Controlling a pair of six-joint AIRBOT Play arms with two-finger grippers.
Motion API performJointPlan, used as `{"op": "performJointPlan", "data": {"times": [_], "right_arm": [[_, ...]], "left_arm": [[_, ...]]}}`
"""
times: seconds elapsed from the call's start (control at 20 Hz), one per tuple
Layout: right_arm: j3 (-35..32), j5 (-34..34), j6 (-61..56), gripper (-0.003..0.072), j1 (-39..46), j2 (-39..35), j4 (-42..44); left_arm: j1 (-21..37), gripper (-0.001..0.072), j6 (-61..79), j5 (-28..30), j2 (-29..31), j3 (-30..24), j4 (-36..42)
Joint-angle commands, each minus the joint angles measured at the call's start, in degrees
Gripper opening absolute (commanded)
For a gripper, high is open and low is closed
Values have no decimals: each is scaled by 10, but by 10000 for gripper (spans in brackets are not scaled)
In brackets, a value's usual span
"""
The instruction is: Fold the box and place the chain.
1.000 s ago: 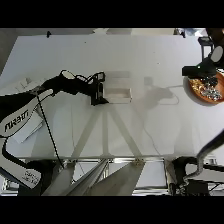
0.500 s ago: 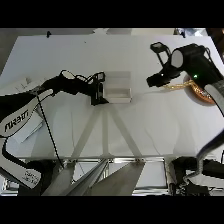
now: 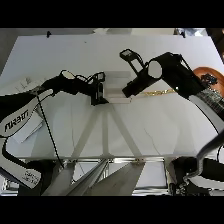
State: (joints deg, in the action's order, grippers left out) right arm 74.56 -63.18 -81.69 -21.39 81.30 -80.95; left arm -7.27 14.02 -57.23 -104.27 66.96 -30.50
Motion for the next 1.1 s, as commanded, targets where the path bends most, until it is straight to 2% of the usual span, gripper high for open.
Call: {"op": "performJointPlan", "data": {"times": [0.0, 0.3, 0.45, 0.65, 0.7, 0.8, 0.85, 1.05], "right_arm": [[1, 50, 64, 11, -13, 0, 97], [1, 129, 232, 10, -13, 9, 254], [1, 161, 233, 9, -13, 40, 264], [1, 126, 177, 13, -13, 104, 224], [1, 108, 153, 36, -13, 115, 198], [1, 76, 141, 280, -13, 113, 169], [1, 66, 146, 306, -12, 105, 163], [1, 67, 176, 306, 30, 31, 145]], "left_arm": [[0, 277, 0, 0, 0, 0, 0], [0, 277, 0, 0, 0, 0, 0], [0, 277, 0, 0, 0, 0, 0], [0, 277, 0, 0, 0, 0, 0], [0, 277, 0, 0, 0, 0, 0], [0, 277, 0, 0, 0, 0, 0], [0, 277, 0, 0, 0, 0, 0], [0, 277, 0, 0, 0, 0, 0]]}}
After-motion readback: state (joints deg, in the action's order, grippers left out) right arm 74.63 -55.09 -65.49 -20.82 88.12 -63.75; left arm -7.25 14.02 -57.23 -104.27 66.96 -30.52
